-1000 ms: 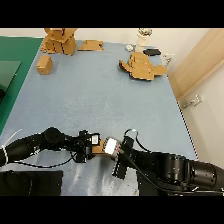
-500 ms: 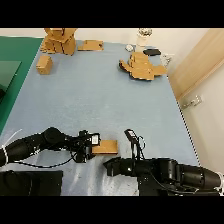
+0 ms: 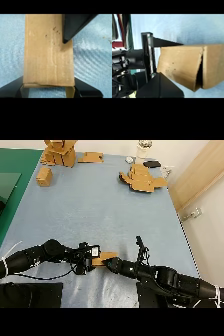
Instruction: Fold the box.
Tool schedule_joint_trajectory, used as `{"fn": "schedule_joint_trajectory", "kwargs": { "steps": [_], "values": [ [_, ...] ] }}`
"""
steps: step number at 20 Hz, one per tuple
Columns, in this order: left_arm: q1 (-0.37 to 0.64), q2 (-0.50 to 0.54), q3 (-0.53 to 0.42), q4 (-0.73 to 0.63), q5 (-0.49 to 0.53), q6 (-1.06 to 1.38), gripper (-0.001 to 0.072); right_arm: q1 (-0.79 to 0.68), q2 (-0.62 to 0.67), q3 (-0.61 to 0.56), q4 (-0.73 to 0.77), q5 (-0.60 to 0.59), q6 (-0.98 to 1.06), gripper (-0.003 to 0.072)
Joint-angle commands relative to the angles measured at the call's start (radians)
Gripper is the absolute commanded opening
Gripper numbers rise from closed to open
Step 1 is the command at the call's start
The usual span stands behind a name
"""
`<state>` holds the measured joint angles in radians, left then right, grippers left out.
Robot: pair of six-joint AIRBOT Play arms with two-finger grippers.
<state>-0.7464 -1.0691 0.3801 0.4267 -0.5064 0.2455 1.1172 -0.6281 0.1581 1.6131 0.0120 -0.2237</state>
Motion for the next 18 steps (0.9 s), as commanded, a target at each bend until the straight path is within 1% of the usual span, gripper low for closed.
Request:
{"fn": "schedule_joint_trajectory", "kwargs": {
  "steps": [1, 12, 18],
  "values": [
    [0.000, 0.001, 0.001, 0.000, 0.000, 0.000, 0.0540, -0.014, 0.000, -0.004, -0.001, -0.045, 0.014, -0.0001],
    [0.000, 0.001, 0.001, 0.000, 0.000, 0.000, 0.0540, -0.014, -0.003, -0.004, -0.110, -0.205, 0.014, 0.0000],
    [0.000, 0.001, 0.001, 0.000, 0.000, 0.000, 0.0540, -0.014, -0.002, -0.004, -0.134, -0.232, 0.014, 0.0000]
  ]
}}
